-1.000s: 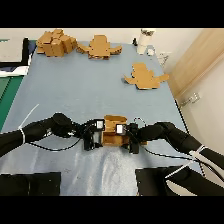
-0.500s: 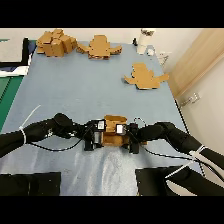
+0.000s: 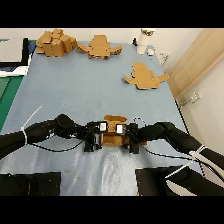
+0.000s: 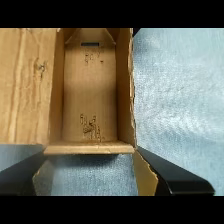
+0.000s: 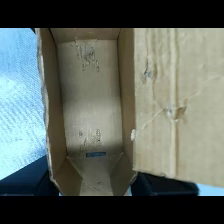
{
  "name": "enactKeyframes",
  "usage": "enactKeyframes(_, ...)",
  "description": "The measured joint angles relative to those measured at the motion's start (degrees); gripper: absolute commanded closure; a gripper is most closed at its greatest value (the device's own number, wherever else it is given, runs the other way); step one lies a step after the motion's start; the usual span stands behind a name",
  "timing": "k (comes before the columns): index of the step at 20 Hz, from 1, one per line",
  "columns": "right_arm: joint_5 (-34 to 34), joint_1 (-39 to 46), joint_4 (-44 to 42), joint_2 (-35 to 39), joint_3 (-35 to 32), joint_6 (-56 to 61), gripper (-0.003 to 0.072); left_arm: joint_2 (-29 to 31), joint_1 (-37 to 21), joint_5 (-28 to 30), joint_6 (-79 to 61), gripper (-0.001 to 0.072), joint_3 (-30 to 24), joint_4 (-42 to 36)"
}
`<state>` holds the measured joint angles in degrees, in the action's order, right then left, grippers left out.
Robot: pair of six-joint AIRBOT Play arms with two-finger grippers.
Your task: Fold the box.
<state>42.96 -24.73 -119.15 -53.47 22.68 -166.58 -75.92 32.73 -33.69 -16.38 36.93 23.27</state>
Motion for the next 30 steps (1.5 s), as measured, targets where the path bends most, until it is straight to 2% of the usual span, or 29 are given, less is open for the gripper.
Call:
enactKeyframes(14, 0.0, 0.0, 0.0, 0.0, 0.0, 0.0, 0.0151, 0.0, 0.7, -0.4, 0.8, 0.0004, 1.8, 0.1)
enactKeyframes(15, 0.0, 0.0, 0.0, 0.0, 0.0, 0.0, 0.0151, -0.2, 0.9, -0.3, 0.8, 0.0027, 1.8, 0.0)
enactKeyframes(16, 0.0, 0.0, 0.0, 0.0, 0.0, 0.0, 0.0151, -0.4, 1.1, -0.4, 0.8, 0.0147, 1.9, 0.0)
enactKeyframes(17, 0.0, 0.0, 0.0, 0.0, 0.0, 0.0, 0.0151, -0.5, 1.3, -0.2, 0.8, 0.0182, 1.9, 0.0)
enactKeyframes(30, 0.0, 0.0, 0.0, 0.0, 0.0, 0.0, 0.0152, -1.0, 1.9, 0.2, 0.9, 0.0181, 2.0, -0.2)
